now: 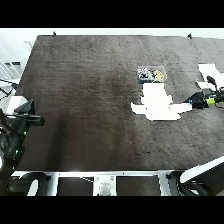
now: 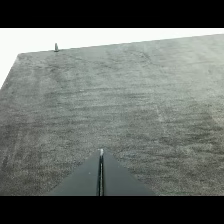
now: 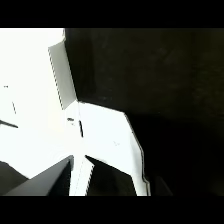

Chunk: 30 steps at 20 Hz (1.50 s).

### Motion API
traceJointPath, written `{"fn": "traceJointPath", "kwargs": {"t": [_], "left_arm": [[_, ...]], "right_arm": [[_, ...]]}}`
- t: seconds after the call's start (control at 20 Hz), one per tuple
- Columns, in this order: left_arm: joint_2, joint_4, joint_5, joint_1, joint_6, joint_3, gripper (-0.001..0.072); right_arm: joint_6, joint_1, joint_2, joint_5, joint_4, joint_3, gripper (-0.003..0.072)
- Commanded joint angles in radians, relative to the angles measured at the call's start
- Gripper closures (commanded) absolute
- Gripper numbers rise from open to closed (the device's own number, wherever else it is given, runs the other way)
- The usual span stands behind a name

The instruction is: Fold the box and place the chain.

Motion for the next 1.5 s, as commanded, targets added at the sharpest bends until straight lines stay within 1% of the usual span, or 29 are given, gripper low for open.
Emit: {"fn": "traceJointPath", "kwargs": {"t": [0.0,0.05,0.1,0.2,0.25,0.3,0.35,0.4,0.5,0.6,0.7,0.85,1.0,1.1,1.25,1.35,1.45], "left_arm": [[0.001,0.000,0.000,0.001,0.000,0.000,0.0689],[0.001,0.000,0.000,0.001,0.000,0.000,0.0689],[0.001,0.000,0.000,0.001,0.000,0.000,0.0689],[0.001,0.000,0.000,0.001,0.000,0.000,0.0689],[0.001,0.000,0.000,0.001,0.000,-0.001,0.0689],[0.001,0.000,0.000,0.001,0.000,0.000,0.0689],[0.001,0.000,0.000,0.001,0.000,0.000,0.0689],[0.001,0.000,0.000,0.001,0.000,0.000,0.0689],[0.001,0.000,0.000,0.001,0.000,0.000,0.0689],[0.001,0.000,0.000,0.001,0.000,0.000,0.0689],[0.001,0.000,0.000,0.001,0.000,-0.001,0.0689],[0.001,0.000,0.000,0.001,0.000,0.000,0.0689],[0.001,0.000,0.000,0.001,0.000,0.000,0.0689],[0.001,0.000,0.000,0.001,0.000,0.000,0.0689],[0.001,0.000,0.000,0.001,0.000,0.000,0.0689],[0.001,0.000,0.000,0.001,0.000,0.000,0.0689],[0.001,0.000,0.000,0.001,0.000,0.000,0.0689]], "right_arm": [[-0.018,0.016,-0.021,0.053,0.024,-0.024,0.0217],[-0.025,0.016,-0.021,0.054,0.058,-0.040,0.0237],[-0.037,0.016,-0.021,0.059,0.091,-0.061,0.0239],[-0.056,0.022,-0.021,0.055,0.097,-0.097,0.0249],[-0.081,0.027,-0.021,0.037,0.099,-0.114,0.0280],[-0.088,0.033,-0.021,0.018,0.100,-0.128,0.0355],[-0.125,0.037,-0.020,0.008,0.108,-0.132,0.0655],[-0.119,0.038,-0.018,0.017,0.140,-0.135,0.0683],[-0.144,0.040,0.029,0.019,0.219,-0.171,0.0685],[-0.148,0.053,0.114,0.012,0.235,-0.260,0.0685],[-0.148,0.084,0.190,-0.034,0.284,-0.381,0.0685],[-0.152,0.197,0.295,-0.122,0.381,-0.571,0.0685],[-0.144,0.358,0.376,-0.261,0.463,-0.690,0.0685],[-0.106,0.476,0.385,-0.395,0.531,-0.716,0.0684],[-0.103,0.653,0.385,-0.609,0.668,-0.715,0.0685],[-0.106,0.747,0.385,-0.727,0.672,-0.696,0.0684],[-0.107,0.790,0.384,-0.782,0.654,-0.675,0.0685]]}}
